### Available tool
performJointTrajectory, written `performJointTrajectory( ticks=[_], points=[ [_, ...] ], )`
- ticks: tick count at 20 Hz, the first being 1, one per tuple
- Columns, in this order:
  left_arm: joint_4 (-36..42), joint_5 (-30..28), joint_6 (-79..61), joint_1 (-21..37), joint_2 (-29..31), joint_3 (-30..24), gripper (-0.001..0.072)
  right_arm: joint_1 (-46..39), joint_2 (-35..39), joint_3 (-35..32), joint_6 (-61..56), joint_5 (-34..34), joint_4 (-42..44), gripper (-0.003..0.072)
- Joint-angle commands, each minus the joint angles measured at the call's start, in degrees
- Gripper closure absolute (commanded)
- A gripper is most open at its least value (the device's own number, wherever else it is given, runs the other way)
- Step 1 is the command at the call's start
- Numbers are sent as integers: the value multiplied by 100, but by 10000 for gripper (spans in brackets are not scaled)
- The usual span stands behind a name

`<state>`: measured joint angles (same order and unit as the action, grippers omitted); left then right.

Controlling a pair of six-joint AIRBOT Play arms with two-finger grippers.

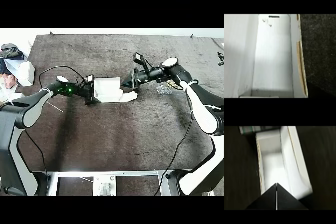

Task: Fold the box and place the chain.

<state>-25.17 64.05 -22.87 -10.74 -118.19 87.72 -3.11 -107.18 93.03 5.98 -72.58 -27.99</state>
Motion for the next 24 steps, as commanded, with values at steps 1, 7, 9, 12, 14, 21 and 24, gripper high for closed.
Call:
performJointTrajectory(
  ticks=[1, 7, 9, 12, 14, 21, 24],
  points=[
    [-2, 2, -2, 2, -4, 0, 357, 289, -74, 0, -20, 793, 463, 697],
    [-4, 4, -2, 2, -4, 0, 358, 426, -385, -2, -22, 2092, -50, 697],
    [-4, 2, -2, 2, -4, 0, 357, 428, -525, -2, -22, 2142, -52, 697],
    [-2, 2, -2, 2, -4, 0, 357, 426, -684, -2, -22, 2164, -55, 697],
    [-2, 2, -2, 2, -4, 0, 357, 428, -761, -2, -22, 2153, -55, 697],
    [-2, 2, -4, 2, -4, 0, 357, 426, -752, 2, -22, 2140, -52, 697],
    [-2, 2, -2, 2, -4, 0, 357, 417, -455, 2, -24, 2135, -52, 697]
  ],
)
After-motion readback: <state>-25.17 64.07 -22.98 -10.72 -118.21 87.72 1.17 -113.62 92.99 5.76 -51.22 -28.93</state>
